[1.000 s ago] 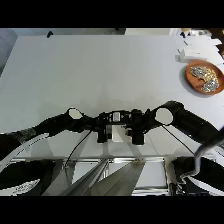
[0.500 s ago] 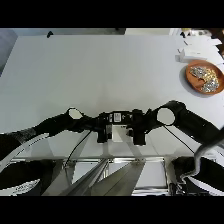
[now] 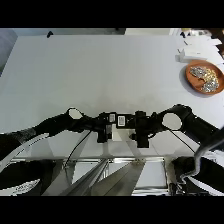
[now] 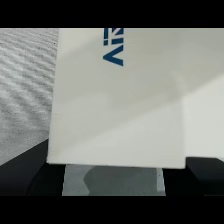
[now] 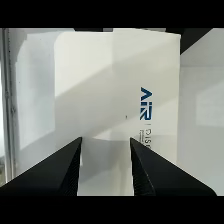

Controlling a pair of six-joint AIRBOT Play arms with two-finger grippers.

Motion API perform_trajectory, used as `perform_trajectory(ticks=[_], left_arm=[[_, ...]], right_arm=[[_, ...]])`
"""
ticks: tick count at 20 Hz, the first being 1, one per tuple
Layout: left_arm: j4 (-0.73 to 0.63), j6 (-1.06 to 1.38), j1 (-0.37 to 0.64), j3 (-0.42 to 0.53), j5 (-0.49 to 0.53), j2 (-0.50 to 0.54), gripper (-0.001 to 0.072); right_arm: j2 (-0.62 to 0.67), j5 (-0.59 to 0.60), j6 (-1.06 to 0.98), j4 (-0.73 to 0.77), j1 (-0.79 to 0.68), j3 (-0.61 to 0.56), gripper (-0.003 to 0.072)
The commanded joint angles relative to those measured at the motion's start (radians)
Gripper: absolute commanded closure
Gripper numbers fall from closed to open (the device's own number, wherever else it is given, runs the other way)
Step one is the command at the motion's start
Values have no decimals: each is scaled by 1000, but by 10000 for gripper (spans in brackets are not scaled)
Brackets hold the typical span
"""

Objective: Fold the box and place the chain.

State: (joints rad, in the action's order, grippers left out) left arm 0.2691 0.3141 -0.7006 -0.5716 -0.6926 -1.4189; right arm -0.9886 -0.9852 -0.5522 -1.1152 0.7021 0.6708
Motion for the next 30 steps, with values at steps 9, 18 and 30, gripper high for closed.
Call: perform_trajectory(ticks=[9,18,30], left_arm=[[0,0,1,0,0,1,598],[0,0,0,0,0,1,598],[0,0,1,0,0,1,598]], right_arm=[[-1,50,0,-36,1,-21,426],[-10,96,30,69,1,-21,435],[-40,111,-29,-39,36,-21,434]])
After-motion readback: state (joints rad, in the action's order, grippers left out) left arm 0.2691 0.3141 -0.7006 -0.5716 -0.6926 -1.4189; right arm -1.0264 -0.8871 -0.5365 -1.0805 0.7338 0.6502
